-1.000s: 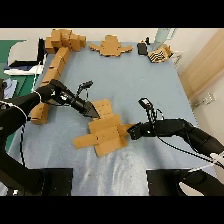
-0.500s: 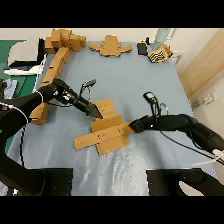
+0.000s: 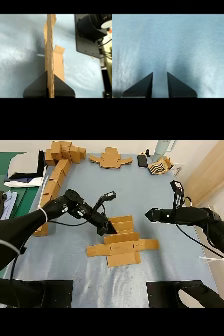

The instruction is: Fold the box.

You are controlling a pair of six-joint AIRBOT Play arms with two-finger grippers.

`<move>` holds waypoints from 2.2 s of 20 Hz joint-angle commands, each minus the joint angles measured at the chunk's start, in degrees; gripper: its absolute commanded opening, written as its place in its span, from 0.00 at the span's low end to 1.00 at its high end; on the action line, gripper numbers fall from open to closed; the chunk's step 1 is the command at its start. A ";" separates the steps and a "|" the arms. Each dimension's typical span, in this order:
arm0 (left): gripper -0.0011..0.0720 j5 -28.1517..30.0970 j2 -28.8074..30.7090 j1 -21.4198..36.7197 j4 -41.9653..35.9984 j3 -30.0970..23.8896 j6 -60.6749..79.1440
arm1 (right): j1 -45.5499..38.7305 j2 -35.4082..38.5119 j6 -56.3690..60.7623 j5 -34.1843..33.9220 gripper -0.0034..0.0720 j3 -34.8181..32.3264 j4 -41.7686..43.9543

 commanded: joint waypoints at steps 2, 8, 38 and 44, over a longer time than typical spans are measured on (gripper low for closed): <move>0.02 13.07 7.76 -2.99 1.99 -6.49 7.48 | -0.61 -0.92 1.29 -1.18 0.40 0.70 2.67; 0.03 27.08 9.46 -4.22 10.29 -9.22 7.08 | -0.61 -1.09 1.27 -0.90 0.40 0.70 4.15; 0.03 12.24 5.88 -5.29 6.01 -5.92 9.77 | -0.59 -2.71 1.22 0.83 0.40 0.57 4.31; 0.03 11.85 3.06 -5.29 5.44 -5.97 8.63 | -0.59 -2.73 1.22 0.83 0.40 0.57 4.31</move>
